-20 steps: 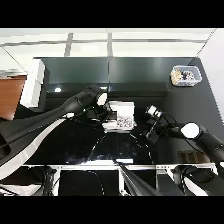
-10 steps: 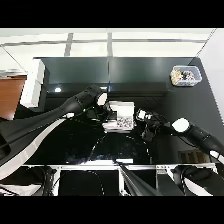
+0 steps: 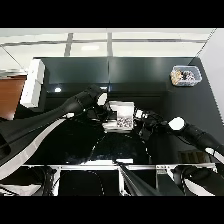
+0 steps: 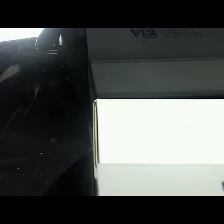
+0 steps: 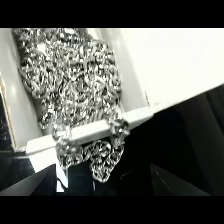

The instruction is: Fold the box and place the chain.

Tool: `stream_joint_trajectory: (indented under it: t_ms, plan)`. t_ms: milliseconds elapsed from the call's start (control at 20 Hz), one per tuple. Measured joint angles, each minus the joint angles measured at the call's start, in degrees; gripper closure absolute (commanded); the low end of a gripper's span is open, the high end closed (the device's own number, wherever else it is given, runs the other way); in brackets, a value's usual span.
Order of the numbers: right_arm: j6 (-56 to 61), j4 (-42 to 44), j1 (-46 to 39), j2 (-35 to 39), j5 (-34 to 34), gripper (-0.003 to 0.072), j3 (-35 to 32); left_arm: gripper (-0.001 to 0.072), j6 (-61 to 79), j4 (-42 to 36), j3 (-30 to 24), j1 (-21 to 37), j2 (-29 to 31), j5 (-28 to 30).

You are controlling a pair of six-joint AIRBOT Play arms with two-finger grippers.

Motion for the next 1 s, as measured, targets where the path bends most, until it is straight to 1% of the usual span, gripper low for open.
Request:
stream_joint_trajectory:
  t_ms: [50,100,150,200,400,600,750,1000]
  plan:
    - [0.0,0.3,0.0,-0.4,-0.1,0.0337,0.1,0.068,0.0,0.0,0.0,0.0,0.0,0.0]
    - [-0.2,0.5,0.0,-0.6,-0.2,0.0488,0.2,0.068,0.0,0.0,0.0,0.0,0.0,0.0]
    - [-0.2,0.5,0.0,-0.8,-0.5,0.0664,0.3,0.068,0.0,0.0,0.0,0.0,0.0,0.0]
    - [-0.2,0.8,0.0,-0.9,-0.6,0.0682,0.3,0.068,0.0,0.0,0.0,0.0,0.0,0.0]
    - [0.8,0.8,0.0,-1.0,-0.7,0.0681,0.5,0.068,0.0,0.0,0.0,0.0,0.0,0.0]
    - [9.4,0.0,-0.4,1.3,-0.4,0.0681,1.3,0.068,0.0,0.0,0.0,0.0,0.0,0.0]
    - [17.9,-2.9,-2.4,6.1,1.4,0.0681,2.3,0.068,0.0,0.0,0.0,0.0,0.0,0.0]
    - [30.8,-5.6,-8.0,16.7,10.9,0.068,6.4,0.068,0.0,0.0,0.0,0.0,0.0,0.0]
